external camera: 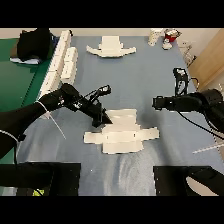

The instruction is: Fold the box.

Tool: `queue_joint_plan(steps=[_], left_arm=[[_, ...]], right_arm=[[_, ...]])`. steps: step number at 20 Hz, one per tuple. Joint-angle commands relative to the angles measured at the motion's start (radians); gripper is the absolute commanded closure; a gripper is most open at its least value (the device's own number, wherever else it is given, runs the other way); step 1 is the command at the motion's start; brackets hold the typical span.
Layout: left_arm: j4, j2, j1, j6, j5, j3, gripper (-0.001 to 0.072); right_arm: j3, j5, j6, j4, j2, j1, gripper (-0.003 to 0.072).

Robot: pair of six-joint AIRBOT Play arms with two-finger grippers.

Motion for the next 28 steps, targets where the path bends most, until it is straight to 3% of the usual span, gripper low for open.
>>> queue_joint_plan(steps=[1, 13, 14, 15, 16, 18, 19, 24, 28], left_arm=[[0.013, -0.004, 0.000, -0.010, -0.006, 0.001, 0.0697], [0.077, -0.004, -0.036, -0.010, -0.020, 0.000, 0.0696], [0.077, -0.004, -0.036, -0.010, -0.021, 0.000, 0.0697], [0.077, -0.004, -0.036, -0.010, -0.019, 0.000, 0.0696], [0.077, -0.004, -0.036, -0.010, -0.020, 0.000, 0.0696], [0.077, -0.004, -0.036, -0.010, -0.020, 0.000, 0.0696], [0.077, -0.004, -0.036, -0.010, -0.020, 0.000, 0.0697], [0.077, -0.004, -0.036, -0.010, -0.020, 0.000, 0.0697], [0.076, -0.004, -0.037, -0.010, -0.020, 0.000, 0.0696]], right_arm=[[0.001, -0.002, 0.000, 0.005, 0.000, 0.001, 0.0242], [0.001, -0.024, 0.000, 0.060, 0.000, 0.001, 0.0244], [0.001, -0.040, -0.001, 0.084, 0.000, 0.001, 0.0301], [0.001, -0.067, -0.007, 0.113, 0.000, 0.001, 0.0436], [0.001, -0.103, -0.048, 0.156, 0.000, 0.001, 0.0516], [0.001, -0.196, -0.174, 0.269, 0.003, 0.001, 0.0576], [0.001, -0.247, -0.224, 0.313, 0.004, 0.003, 0.0684], [0.000, -0.406, -0.246, 0.292, 0.017, 0.098, 0.0685], [-0.050, -0.405, -0.215, 0.222, 0.075, 0.313, 0.0686]])
